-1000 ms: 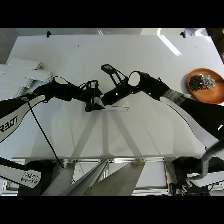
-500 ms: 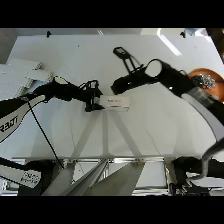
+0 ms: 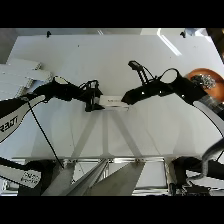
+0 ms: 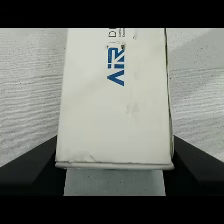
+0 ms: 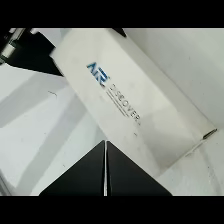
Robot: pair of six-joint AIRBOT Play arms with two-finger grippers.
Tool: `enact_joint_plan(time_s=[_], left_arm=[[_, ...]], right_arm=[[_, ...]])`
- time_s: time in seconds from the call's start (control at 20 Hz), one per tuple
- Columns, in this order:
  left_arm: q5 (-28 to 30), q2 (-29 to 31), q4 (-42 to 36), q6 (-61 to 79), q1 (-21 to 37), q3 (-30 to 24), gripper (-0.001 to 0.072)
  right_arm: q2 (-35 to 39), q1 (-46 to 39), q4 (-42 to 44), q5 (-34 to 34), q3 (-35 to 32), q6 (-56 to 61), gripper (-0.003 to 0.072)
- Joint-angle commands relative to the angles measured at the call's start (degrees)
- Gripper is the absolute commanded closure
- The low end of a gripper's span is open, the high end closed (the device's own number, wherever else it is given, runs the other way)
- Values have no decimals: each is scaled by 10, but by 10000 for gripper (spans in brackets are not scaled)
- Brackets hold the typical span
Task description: Fold the box and place the chain.
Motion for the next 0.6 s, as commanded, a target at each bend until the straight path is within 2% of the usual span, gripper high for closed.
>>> enact_joint_plan(time_s=[0.0,0.25,0.55], left_arm=[[0,0,0,0,0,0,336],[0,0,0,0,0,0,336],[0,0,0,0,0,0,336]], right_arm=[[1,-3,12,-15,-41,-9,680],[-10,-3,-6,-66,-64,13,680],[-11,-2,-1,-55,-64,11,680]])
